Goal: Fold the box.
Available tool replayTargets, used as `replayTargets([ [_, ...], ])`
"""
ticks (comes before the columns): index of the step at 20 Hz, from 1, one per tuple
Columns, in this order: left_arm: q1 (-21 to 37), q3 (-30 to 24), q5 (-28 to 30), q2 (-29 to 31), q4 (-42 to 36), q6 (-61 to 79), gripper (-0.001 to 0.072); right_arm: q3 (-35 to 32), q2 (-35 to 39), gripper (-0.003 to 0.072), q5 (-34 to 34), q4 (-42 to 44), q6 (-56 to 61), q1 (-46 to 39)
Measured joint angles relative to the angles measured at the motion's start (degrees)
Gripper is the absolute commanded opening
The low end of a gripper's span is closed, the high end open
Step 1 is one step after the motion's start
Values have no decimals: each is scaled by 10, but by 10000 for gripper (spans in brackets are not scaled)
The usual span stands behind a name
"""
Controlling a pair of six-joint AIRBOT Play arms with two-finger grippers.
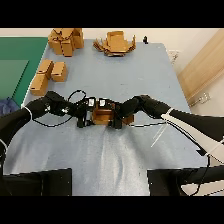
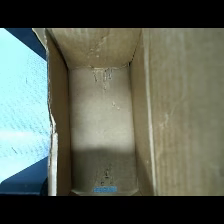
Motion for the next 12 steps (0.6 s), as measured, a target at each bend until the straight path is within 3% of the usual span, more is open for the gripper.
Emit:
replayTargets([
  [9, -2, 6, 1, -12, 1, -9, 627, 0, 0, 602, 0, 0, -2, 0],
  [10, -2, 9, 3, -12, 0, -12, 461, 0, 0, 602, 0, 0, -2, 0],
  [11, -2, 11, 3, -12, 2, -14, 394, 0, 0, 603, 0, 0, -2, 0],
  [12, -2, 14, 3, -12, 3, -17, 396, 0, 0, 603, 0, 0, -2, 0],
])
